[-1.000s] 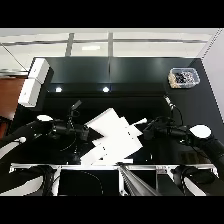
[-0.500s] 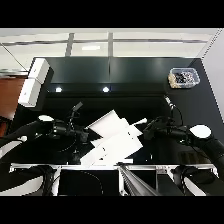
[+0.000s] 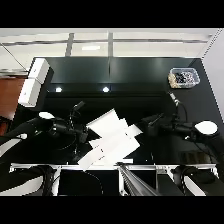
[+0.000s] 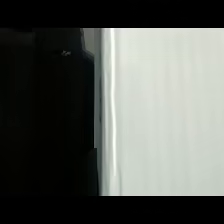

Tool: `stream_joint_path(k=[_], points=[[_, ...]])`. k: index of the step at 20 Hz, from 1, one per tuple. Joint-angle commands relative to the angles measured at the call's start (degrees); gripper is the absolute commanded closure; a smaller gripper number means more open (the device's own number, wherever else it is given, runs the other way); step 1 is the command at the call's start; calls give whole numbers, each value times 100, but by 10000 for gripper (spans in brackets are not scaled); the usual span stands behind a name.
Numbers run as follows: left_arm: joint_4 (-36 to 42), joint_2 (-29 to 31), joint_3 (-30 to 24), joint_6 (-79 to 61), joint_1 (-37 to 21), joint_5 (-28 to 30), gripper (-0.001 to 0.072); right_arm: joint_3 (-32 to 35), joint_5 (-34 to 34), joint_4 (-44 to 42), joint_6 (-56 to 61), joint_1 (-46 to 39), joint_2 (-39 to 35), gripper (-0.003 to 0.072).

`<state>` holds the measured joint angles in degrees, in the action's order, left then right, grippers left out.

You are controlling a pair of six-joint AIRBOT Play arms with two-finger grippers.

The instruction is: Fold the box and place the chain.

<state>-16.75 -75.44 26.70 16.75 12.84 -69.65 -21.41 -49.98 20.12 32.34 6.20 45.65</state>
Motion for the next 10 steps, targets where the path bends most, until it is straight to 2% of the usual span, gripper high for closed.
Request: stream_joint_path(k=[1, 5, 8, 10], points=[[-782, 72, 601, -9, 4, -153, 683, -660, -809, 1464, 284, -850, -2, -13], [-1412, 326, 1436, -199, 11, 44, 685, -1285, -855, 2524, 260, -1515, -2, -12], [-2022, 564, 1532, -1357, 251, 774, 682, -1403, -376, 2732, 258, -1613, -2, -12], [-2319, 564, 1565, -1851, 522, 852, 683, -1403, -131, 2625, 260, -1609, -2, -11]])
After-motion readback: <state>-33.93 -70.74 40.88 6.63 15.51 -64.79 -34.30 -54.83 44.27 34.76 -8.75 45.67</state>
